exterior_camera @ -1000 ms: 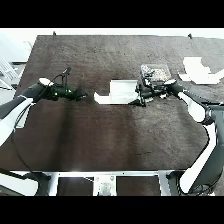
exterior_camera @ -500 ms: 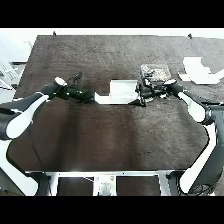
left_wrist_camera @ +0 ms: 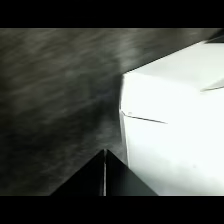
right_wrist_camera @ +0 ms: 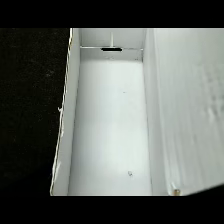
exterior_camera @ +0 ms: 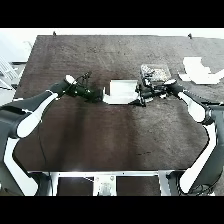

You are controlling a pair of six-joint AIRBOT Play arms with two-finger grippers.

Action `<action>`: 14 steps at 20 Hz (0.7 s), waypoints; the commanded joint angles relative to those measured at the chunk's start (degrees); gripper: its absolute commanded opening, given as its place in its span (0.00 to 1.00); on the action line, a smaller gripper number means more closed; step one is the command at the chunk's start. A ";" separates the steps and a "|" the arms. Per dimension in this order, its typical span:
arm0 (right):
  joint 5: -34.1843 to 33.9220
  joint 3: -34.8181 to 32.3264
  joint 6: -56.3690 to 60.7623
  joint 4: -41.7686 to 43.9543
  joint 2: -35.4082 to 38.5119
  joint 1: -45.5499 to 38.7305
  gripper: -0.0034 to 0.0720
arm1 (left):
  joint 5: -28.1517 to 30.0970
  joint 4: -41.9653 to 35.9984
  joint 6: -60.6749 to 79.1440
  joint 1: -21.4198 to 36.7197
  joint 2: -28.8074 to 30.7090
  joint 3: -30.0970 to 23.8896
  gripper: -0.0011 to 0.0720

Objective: Fold the box and place the chain.

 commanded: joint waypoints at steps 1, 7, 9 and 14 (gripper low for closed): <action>0.00 -0.02 0.00 0.00 -0.02 -0.02 0.70 | -1.55 0.50 -0.11 -0.24 0.59 2.51 0.05; 0.00 -0.02 0.00 0.00 -0.02 -0.02 0.70 | -2.86 1.14 -0.33 -0.26 1.99 4.04 0.43; 0.00 -0.02 0.00 0.00 -0.02 -0.02 0.70 | -3.02 1.07 -0.33 -0.37 2.36 4.50 0.43; 0.00 -0.02 0.00 0.00 -0.02 -0.02 0.70 | -1.77 1.18 -0.76 -1.44 2.34 5.05 0.43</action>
